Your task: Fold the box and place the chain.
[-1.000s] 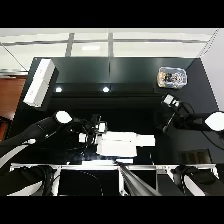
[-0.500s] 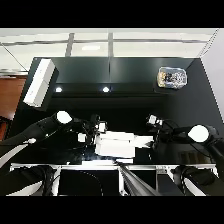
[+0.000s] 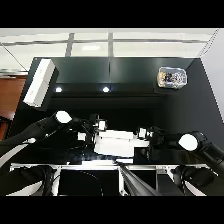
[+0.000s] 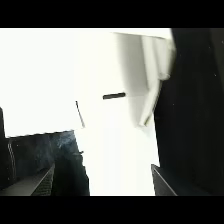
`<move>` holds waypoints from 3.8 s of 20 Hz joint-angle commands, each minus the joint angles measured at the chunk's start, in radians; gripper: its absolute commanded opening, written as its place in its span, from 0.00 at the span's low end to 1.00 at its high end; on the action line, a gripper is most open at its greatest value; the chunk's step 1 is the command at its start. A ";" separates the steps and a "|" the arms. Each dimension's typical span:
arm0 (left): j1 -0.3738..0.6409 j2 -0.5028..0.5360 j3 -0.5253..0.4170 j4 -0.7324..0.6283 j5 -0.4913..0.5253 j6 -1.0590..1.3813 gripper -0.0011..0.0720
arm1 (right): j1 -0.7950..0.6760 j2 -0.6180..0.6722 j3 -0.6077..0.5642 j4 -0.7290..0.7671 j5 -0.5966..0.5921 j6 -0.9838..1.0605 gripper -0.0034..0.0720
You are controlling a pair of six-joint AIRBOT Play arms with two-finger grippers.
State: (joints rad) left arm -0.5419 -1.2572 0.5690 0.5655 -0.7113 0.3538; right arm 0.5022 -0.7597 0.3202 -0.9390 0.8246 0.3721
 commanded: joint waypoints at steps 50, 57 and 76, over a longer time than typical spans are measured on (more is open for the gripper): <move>-0.003 -0.025 0.003 -0.049 0.020 -0.029 0.05 | 0.035 -0.275 0.091 0.212 -0.016 -0.290 0.98; -0.003 -0.025 0.003 -0.049 0.020 -0.029 0.05 | 0.034 -0.269 0.129 0.197 -0.005 -0.255 0.98; -0.003 -0.025 0.003 -0.049 0.020 -0.029 0.05 | 0.036 -0.259 0.137 0.019 0.106 -0.099 0.98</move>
State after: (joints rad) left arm -0.5446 -1.2819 0.5716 0.5159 -0.6918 0.3241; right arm 0.5358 -1.0191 0.4564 -0.8925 0.8898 0.2955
